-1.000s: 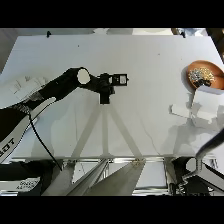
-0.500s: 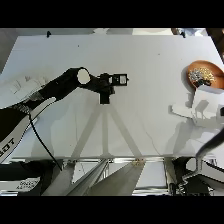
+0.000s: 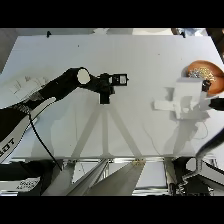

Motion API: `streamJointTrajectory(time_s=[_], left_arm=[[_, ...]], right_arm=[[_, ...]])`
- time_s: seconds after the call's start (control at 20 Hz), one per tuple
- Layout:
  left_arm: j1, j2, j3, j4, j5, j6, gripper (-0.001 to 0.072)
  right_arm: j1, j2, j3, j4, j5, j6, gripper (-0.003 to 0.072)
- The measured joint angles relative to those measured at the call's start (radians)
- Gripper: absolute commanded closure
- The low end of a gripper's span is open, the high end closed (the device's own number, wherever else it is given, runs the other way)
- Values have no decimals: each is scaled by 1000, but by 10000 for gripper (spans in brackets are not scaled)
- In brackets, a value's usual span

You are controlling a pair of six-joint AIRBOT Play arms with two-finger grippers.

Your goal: Fold the box and place the chain.

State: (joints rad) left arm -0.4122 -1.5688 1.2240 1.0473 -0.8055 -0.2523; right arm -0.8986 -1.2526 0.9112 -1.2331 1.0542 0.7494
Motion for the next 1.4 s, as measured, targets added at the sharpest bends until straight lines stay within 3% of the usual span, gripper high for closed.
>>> streamJointTrajectory(time_s=[0.25,0.65,0.95,1.4], left_arm=[[0,0,0,0,0,0,695],[0,0,0,0,0,0,695],[0,0,0,0,0,0,695],[0,0,0,0,0,0,695]], right_arm=[[53,6,0,303,92,-138,677],[386,7,0,511,99,-177,678],[573,7,-35,627,-84,-179,679],[626,-12,-275,846,-373,-380,679]])
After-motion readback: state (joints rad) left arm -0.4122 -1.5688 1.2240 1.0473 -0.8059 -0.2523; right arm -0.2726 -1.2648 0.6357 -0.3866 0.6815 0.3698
